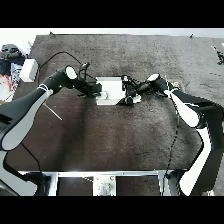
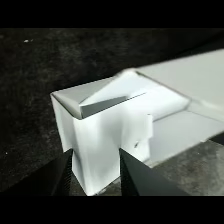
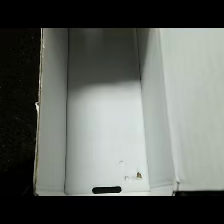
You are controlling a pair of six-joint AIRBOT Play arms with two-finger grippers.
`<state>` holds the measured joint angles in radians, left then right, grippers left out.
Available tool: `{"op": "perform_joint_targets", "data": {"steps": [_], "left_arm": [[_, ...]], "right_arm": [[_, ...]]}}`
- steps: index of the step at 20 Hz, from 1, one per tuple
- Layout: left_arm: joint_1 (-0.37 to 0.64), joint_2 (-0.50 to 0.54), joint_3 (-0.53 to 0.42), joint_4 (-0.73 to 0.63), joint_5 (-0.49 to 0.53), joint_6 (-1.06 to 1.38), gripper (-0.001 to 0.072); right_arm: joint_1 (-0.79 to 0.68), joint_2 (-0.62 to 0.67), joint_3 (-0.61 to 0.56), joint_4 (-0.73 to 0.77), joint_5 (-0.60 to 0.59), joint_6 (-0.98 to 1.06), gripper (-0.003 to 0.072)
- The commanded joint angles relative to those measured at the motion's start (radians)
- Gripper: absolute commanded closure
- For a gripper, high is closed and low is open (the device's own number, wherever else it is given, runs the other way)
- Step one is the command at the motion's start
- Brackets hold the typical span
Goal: Fold the box and place the chain.
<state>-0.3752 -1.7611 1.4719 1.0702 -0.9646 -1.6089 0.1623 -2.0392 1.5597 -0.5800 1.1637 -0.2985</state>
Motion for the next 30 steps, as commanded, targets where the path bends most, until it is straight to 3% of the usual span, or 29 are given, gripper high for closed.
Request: {"op": "perform_joint_targets", "data": {"steps": [1,5,12,16,22,23,25,27,28,30], "left_arm": [[-0.031,-0.043,0.061,0.101,-0.047,-0.106,0.0399],[-0.085,-0.097,0.183,0.312,-0.145,-0.28,0.04],[-0.145,-0.22,0.36,0.489,-0.288,-0.409,0.041],[-0.181,-0.224,0.372,0.602,-0.28,-0.509,0.0429],[-0.181,-0.249,0.373,0.605,-0.285,-0.532,0.043],[-0.181,-0.249,0.374,0.606,-0.285,-0.531,0.0442],[-0.181,-0.25,0.381,0.614,-0.307,-0.531,0.0549],[-0.181,-0.249,0.388,0.613,-0.313,-0.531,0.0591],[-0.181,-0.25,0.389,0.613,-0.315,-0.53,0.0697],[-0.181,-0.25,0.389,0.597,-0.314,-0.527,0.0698]], "right_arm": [[0.0,-0.001,0.0,0.0,0.0,0.0,0.008],[0.0,-0.001,0.0,0.0,0.0,0.0,0.008],[0.0,-0.001,0.0,0.0,0.0,0.0,0.008],[0.0,-0.001,0.0,0.0,0.0,0.0,0.008],[0.0,-0.001,0.0,0.0,0.0,0.0,0.008],[0.0,-0.001,0.0,0.0,0.0,0.0,0.008],[0.001,-0.001,0.0,0.0,0.0,0.0,0.0081],[0.0,-0.001,0.0,0.0,0.0,0.0,0.008],[0.0,-0.001,0.0,0.0,0.0,0.0,0.008],[0.0,-0.001,0.0,0.0,0.0,0.0,0.008]]}}
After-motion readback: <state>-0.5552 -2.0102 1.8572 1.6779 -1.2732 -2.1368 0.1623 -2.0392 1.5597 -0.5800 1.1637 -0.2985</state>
